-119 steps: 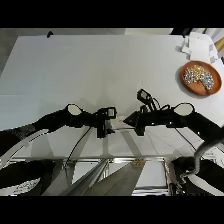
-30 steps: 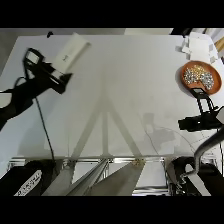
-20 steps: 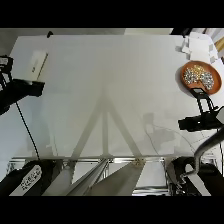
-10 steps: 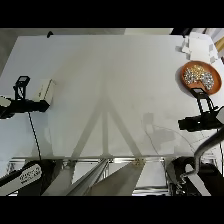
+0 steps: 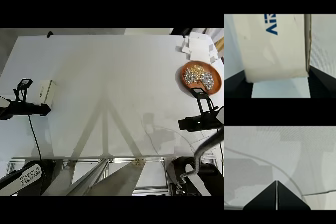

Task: Fold the box and place the chain.

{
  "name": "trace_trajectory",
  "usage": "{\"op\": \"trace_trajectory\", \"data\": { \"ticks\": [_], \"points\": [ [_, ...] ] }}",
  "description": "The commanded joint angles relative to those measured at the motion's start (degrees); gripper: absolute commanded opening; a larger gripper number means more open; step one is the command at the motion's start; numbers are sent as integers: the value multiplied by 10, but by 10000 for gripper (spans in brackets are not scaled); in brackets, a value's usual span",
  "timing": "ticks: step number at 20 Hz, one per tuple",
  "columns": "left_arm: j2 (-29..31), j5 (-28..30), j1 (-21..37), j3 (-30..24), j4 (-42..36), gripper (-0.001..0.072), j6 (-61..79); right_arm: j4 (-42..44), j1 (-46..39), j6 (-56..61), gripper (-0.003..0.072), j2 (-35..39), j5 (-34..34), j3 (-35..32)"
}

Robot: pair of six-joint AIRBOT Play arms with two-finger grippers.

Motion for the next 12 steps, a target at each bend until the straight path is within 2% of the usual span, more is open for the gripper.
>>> {"op": "trace_trajectory", "data": {
  "ticks": [1,6,12],
  "points": [
    [44,25,1,1,-1,703,13,0,0,0,11,0,0,1],
    [71,59,0,1,-9,703,28,0,0,0,11,0,0,1],
    [71,77,-1,1,-85,696,92,0,0,0,11,0,0,1]
  ]
}}
